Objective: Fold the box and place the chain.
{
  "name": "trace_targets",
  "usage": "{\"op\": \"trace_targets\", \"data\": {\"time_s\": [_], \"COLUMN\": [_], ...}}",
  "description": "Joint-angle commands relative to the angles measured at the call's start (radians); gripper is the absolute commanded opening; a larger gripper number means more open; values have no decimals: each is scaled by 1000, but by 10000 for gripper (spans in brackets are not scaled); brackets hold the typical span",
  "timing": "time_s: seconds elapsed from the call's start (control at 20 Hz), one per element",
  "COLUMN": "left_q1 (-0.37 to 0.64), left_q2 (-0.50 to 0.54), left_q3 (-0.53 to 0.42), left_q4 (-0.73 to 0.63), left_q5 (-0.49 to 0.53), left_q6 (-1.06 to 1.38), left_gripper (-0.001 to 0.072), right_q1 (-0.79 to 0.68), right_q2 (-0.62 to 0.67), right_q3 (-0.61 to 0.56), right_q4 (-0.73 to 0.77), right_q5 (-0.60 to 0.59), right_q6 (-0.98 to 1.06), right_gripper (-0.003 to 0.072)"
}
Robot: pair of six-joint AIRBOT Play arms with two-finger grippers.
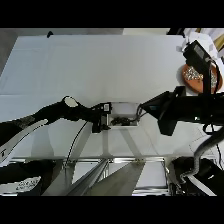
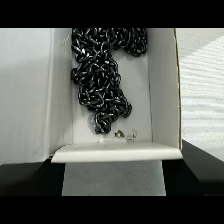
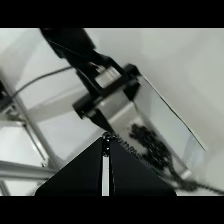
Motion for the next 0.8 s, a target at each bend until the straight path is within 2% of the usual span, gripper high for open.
{"op": "trace_targets", "data": {"time_s": [0.0, 0.15, 0.4, 0.55, 0.75], "left_q1": [0, 0, 0, 0, 0], "left_q2": [1, 0, 0, 0, 1], "left_q3": [0, 0, 0, 0, 0], "left_q4": [0, 0, 0, 0, 0], "left_q5": [0, 0, 0, 1, 0], "left_q6": [0, 0, 0, 0, 0], "left_gripper": [144, 144, 144, 144, 144], "right_q1": [135, 192, 194, 194, 194], "right_q2": [-57, -189, -386, -431, -431], "right_q3": [0, 0, -2, -23, -113], "right_q4": [2, -32, -38, -44, -117], "right_q5": [-147, -183, -211, -237, -291], "right_q6": [1, 0, 84, 102, 183], "right_gripper": [16, 16, 16, 16, 17]}}
